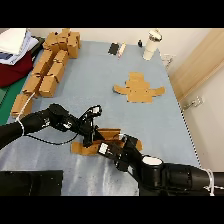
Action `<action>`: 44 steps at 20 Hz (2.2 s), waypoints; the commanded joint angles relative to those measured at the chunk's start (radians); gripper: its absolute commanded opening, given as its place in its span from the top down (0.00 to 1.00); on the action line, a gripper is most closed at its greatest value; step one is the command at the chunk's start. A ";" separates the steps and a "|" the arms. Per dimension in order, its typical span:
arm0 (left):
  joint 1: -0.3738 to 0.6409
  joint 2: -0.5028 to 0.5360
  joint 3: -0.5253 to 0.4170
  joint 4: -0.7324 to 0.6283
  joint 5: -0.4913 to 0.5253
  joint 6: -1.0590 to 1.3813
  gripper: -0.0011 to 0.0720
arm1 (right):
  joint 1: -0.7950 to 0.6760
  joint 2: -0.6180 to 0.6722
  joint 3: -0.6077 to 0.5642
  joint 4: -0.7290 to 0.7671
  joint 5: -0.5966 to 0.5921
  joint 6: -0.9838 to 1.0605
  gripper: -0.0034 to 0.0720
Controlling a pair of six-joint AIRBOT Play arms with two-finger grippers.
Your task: Fold the box.
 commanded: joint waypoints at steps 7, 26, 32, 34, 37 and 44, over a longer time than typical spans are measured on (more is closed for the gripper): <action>0.000 -0.001 0.001 0.000 0.000 0.000 0.97 | -0.254 0.143 -0.109 0.215 0.308 -0.446 0.00; 0.000 -0.001 0.001 0.000 -0.001 0.000 0.97 | -0.719 -0.014 -0.090 1.067 0.249 -1.504 0.00; 0.000 -0.001 0.000 0.000 0.000 0.000 0.97 | -0.719 -0.070 -0.090 1.174 0.234 -1.604 0.00; 0.000 -0.001 0.001 0.000 -0.001 0.000 0.97 | -0.720 -0.092 -0.090 1.199 0.235 -1.648 0.00; 0.000 -0.001 0.000 0.000 -0.001 0.000 0.97 | -0.720 -0.099 -0.089 1.213 0.235 -1.661 0.00; 0.000 -0.001 0.001 0.000 0.000 0.000 0.97 | -0.720 -0.097 -0.085 1.229 0.212 -1.661 0.26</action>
